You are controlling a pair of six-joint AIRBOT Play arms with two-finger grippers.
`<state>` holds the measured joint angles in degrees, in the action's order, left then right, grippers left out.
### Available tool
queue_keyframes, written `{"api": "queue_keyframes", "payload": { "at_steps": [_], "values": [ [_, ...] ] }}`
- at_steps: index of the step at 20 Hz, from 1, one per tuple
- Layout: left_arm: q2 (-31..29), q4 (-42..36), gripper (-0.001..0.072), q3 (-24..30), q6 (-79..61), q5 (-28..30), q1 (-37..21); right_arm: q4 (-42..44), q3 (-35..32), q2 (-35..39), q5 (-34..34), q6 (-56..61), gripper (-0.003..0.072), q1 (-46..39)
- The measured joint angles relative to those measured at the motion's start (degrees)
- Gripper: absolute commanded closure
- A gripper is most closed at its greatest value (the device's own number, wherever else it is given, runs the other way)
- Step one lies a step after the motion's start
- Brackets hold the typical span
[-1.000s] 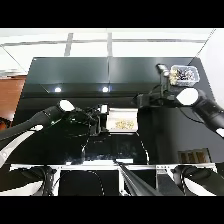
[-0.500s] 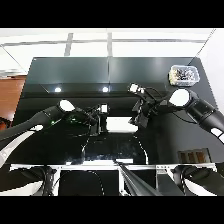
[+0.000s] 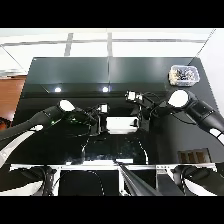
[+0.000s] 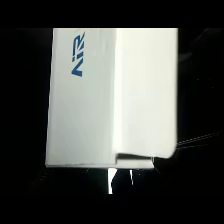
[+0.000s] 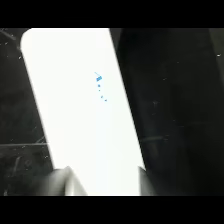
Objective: Fold the box and place the chain.
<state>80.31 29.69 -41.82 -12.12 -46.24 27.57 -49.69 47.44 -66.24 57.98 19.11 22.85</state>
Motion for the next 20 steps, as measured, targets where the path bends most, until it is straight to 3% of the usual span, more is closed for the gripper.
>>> {"api": "queue_keyframes", "payload": {
  "at_steps": [1, 20],
  "values": [
    [0.0, 0.0, 0.0358, 0.0, 0.0, 0.0, 0.0, 0.0, -0.5, -0.1, 0.0, -0.4, 0.0461, 0.2],
    [0.0, 0.0, 0.0357, 0.0, 0.0, 0.0, 0.0, 0.0, -1.8, 1.1, 0.4, -1.1, 0.0456, 0.8]
  ]
}}
